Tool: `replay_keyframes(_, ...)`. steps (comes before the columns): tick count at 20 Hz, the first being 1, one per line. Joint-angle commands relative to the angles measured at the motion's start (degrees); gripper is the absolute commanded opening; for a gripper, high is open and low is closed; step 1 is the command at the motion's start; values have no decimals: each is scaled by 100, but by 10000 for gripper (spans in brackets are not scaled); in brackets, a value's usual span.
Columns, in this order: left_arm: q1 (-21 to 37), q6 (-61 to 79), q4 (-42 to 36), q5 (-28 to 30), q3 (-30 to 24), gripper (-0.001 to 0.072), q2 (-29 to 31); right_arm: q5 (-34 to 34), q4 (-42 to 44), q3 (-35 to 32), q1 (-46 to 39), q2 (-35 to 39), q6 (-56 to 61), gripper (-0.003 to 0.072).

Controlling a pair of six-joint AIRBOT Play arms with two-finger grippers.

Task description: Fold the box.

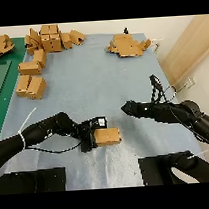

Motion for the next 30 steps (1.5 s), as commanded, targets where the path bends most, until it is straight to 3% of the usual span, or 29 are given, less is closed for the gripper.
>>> replay_keyframes(1,13,-778,323,186,7,386,122,173,-111,4,-7,-2,319,227)
replay_keyframes(7,509,-3611,2068,153,7,386,1032,380,-597,4,-79,0,697,227)
replay_keyframes(13,1934,-5340,2800,-278,7,387,1996,356,-575,4,-549,7,798,227)
replay_keyframes(22,4732,-6463,3751,-1036,7,387,2070,302,-588,4,-549,7,776,227)
replay_keyframes(28,5637,-6415,3969,-1071,7,387,2070,269,-595,4,-549,7,728,227)
replay_keyframes(30,5737,-6417,4424,-1010,9,387,2068,269,-595,4,-549,7,728,227)
